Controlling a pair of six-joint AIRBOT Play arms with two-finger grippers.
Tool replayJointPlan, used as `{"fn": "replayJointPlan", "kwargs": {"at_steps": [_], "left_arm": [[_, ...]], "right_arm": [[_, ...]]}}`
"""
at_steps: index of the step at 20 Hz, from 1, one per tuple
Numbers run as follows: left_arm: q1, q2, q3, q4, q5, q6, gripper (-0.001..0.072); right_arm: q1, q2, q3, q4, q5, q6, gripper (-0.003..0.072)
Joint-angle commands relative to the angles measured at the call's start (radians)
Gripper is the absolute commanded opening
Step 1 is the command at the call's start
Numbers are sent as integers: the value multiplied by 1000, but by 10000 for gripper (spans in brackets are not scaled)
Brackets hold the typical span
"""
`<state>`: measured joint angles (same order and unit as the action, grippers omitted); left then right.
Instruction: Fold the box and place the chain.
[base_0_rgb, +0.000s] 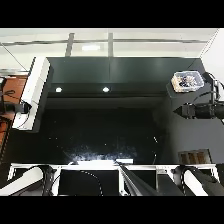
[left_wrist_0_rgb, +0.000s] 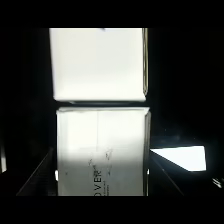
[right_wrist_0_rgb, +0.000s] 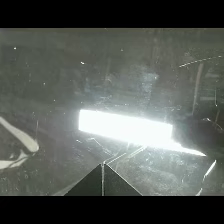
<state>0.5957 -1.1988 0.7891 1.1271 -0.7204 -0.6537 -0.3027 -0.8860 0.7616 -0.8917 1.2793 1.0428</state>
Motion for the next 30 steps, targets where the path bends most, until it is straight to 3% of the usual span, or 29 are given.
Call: {"fn": "replayJointPlan", "kwargs": {"at_steps": [1, 5, 6, 8, 10, 12, 15, 17, 20, 30], "left_arm": [[-6, 75, 85, 49, -75, -54, 710], [-42, 216, 210, 31, -112, -77, 705], [-66, 247, 221, 17, -114, -114, 620], [-137, 312, 223, 3, -153, -200, 20], [-254, 349, 223, -12, -246, -302, 23], [-440, 385, 209, 43, -321, -505, 22], [-731, 473, 77, 117, -171, -627, 23], [-851, 513, -32, 199, -66, -759, 24], [-888, 526, -106, 251, -47, -793, 26], [-887, 524, -106, 245, -35, -792, 27]], "right_arm": [[0, 1, 8, 2, 16, 0, 12], [0, 32, 85, -3, 141, 0, 11], [0, 65, 88, 0, 138, 1, 10], [11, 157, 87, -13, 99, 2, 7], [50, 249, 77, -46, 21, 11, 6], [114, 315, 39, -93, -114, 20, 6], [180, 333, -91, -97, -457, 26, 7], [182, 333, -193, -97, -632, 27, 9], [178, 333, -240, -113, -651, 26, 13], [179, 333, -240, -111, -644, 26, 13]]}}
